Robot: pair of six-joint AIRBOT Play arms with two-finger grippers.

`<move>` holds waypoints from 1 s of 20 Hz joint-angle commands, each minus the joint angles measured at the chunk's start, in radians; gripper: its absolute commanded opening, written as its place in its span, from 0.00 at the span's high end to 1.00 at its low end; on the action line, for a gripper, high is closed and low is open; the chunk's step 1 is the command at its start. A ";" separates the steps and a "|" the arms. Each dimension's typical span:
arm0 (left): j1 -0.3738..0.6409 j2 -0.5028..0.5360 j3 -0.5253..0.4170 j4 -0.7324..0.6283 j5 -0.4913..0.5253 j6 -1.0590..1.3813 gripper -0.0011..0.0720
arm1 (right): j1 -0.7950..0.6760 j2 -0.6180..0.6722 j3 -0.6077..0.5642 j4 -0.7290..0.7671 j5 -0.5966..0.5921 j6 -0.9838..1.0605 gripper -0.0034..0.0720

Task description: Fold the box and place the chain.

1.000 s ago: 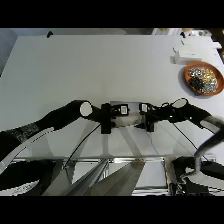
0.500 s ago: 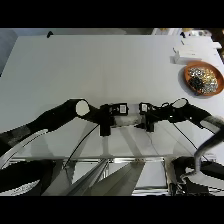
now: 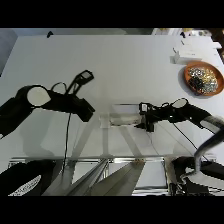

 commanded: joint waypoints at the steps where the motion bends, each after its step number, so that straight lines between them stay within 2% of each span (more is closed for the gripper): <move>1: 0.138 -0.005 -0.063 0.018 -0.029 -0.206 0.98 | 0.000 0.000 0.000 0.000 0.000 0.000 0.45; 4: 0.160 -0.117 -0.131 -0.097 -0.010 -0.184 0.98 | 0.000 0.000 0.000 0.000 0.000 0.000 0.45; 10: 0.068 -0.333 -0.131 -0.283 0.071 -0.096 0.98 | 0.000 0.000 0.000 0.000 0.000 0.000 0.45; 13: 0.033 -0.368 -0.131 -0.303 0.120 -0.082 0.98 | 0.000 0.000 0.000 0.000 0.000 -0.001 0.45; 20: -0.013 -0.369 -0.130 -0.383 0.164 -0.061 0.98 | 0.000 0.000 0.000 -0.001 0.000 -0.001 0.45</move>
